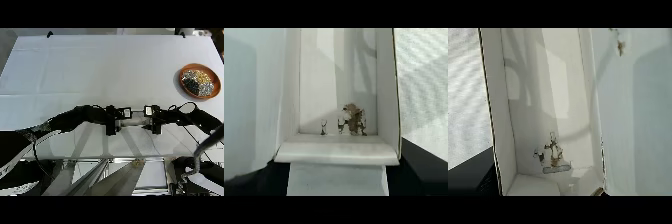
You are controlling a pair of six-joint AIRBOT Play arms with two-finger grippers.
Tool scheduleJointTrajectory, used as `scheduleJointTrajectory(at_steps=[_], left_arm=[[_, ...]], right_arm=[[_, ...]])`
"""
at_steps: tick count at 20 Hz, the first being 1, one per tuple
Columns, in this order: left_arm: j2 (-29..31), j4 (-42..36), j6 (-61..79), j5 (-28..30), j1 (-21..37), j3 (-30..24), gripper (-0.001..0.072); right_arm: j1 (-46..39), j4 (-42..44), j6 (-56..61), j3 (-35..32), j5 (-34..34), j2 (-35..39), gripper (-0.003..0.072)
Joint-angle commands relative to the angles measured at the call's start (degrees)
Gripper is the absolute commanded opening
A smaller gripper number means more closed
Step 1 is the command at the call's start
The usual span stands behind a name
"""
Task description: Fold the box and place the chain.
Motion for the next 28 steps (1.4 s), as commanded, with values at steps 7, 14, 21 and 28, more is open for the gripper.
scheduleJointTrajectory(at_steps=[7,14,21,28], left_arm=[[-0.24,0.33,0.09,-2.23,-0.2,0.02,0.0255],[-0.2,0.33,0.07,-2.23,-0.2,0.02,0.0255],[-0.2,0.33,0.07,-2.21,-0.2,0.02,0.0255],[-0.2,0.33,0.07,-2.23,-0.2,0.02,0.0255]], right_arm=[[-0.02,0.07,-0.07,0.07,-0.17,0.0,0.0437],[-0.02,0.04,-0.07,0.07,-0.17,0.0,0.0437],[-0.02,-0.09,-0.04,0.07,-0.22,0.0,0.0378],[-0.02,-4.46,6.97,0.07,0.31,2.56,0.0707]])
